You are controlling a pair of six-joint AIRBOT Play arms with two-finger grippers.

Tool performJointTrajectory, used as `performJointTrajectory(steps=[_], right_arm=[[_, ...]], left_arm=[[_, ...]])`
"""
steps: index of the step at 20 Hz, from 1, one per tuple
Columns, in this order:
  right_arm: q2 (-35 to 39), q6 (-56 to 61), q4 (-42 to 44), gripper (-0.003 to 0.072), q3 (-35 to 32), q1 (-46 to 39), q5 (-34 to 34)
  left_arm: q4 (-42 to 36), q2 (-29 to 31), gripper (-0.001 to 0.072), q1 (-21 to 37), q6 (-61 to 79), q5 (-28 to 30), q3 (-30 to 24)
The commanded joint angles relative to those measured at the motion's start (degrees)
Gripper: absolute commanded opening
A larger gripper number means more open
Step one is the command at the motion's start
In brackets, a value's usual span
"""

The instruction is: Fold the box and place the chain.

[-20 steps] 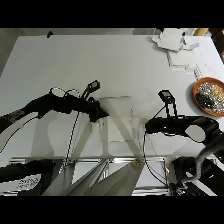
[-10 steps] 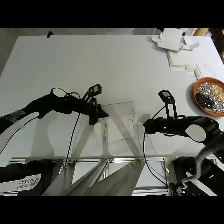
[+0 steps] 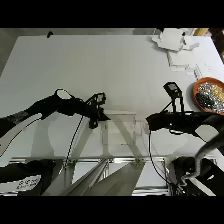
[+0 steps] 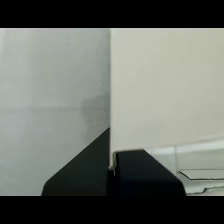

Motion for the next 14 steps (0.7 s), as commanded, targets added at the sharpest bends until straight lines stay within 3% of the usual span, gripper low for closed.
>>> performJointTrajectory(steps=[1, 14], right_arm=[[0.70, -0.20, -2.12, 0.0295, 0.81, 0.02, 0.59], [0.68, -1.81, -2.93, 0.0294, 0.79, 0.04, 0.63]], left_arm=[[-1.90, -0.52, 0.0008, -0.81, 4.33, 3.10, 0.00], [-3.04, -2.73, 0.0012, -0.81, 4.72, 7.98, 0.00]])
